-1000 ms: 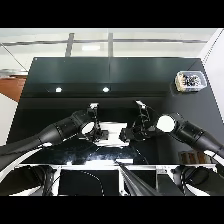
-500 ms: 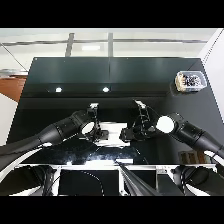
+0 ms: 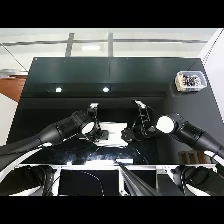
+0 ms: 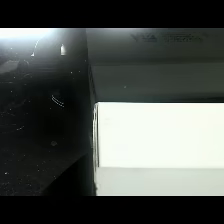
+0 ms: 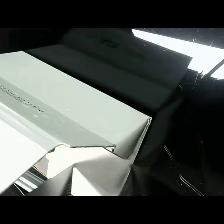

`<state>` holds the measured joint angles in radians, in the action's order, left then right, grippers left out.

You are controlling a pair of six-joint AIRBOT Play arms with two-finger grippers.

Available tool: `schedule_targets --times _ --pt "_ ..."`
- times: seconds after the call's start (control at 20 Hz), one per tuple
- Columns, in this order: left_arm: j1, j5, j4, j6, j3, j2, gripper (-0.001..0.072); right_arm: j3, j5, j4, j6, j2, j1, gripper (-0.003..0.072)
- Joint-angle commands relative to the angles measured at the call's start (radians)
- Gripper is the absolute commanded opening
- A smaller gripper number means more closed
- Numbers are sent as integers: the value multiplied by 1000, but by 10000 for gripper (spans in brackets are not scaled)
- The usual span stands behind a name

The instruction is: Fold the box and place the chain.

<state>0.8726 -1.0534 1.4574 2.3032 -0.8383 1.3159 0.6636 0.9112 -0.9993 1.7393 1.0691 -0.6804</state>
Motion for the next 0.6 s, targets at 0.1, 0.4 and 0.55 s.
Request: schedule_targets --times 0.1,0.4,0.55 --pt "-1 0 0 0 -1 0 32 3 2 -8 0 2 -8 357" --pt "-1 0 0 0 -1 0 32 63 41 -118 159 56 -59 356" --pt "-1 0 0 0 -1 0 32 81 35 -209 252 67 -94 259"
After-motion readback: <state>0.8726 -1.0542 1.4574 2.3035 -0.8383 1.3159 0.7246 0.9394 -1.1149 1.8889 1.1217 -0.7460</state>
